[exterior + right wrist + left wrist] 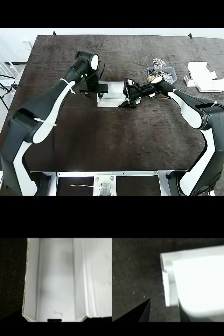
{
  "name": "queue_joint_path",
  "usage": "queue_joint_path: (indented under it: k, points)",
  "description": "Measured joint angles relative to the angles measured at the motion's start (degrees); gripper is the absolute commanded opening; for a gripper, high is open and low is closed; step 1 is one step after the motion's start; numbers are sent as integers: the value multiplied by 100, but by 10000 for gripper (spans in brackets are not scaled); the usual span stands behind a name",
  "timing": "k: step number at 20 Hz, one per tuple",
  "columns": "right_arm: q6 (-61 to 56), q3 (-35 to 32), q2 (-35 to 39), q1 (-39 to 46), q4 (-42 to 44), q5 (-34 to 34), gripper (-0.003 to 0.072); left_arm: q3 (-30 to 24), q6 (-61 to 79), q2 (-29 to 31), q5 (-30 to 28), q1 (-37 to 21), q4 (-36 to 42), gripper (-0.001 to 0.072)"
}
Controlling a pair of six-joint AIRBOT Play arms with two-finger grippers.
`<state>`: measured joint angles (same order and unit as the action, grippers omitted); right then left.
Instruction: Fold the box and place the chain.
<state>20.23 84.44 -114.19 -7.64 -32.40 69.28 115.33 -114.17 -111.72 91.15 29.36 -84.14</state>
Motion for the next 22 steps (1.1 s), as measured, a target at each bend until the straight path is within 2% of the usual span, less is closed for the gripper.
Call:
queue_joint_path:
  k: [3,8,12,14,16,19,22]
  points:
    - [0,0,0,0,0,0,525,0,328,446,151,-9,63,422]
    - [0,0,0,0,0,0,524,-70,1141,1384,31,-96,46,422]
    - [0,0,0,-2,0,-2,525,-824,2406,2216,-411,-538,407,422]
    - [0,0,0,-2,2,0,525,-1392,3276,2524,-831,-946,960,421]
    - [0,0,0,0,0,-2,525,-1950,4476,2675,-1325,-1432,1902,422]
    - [0,0,0,-2,0,-2,525,-2636,6432,2638,-1792,-2061,3447,421]
    - [0,0,0,-2,2,-2,525,-3001,7735,2430,-2094,-2413,4242,421]
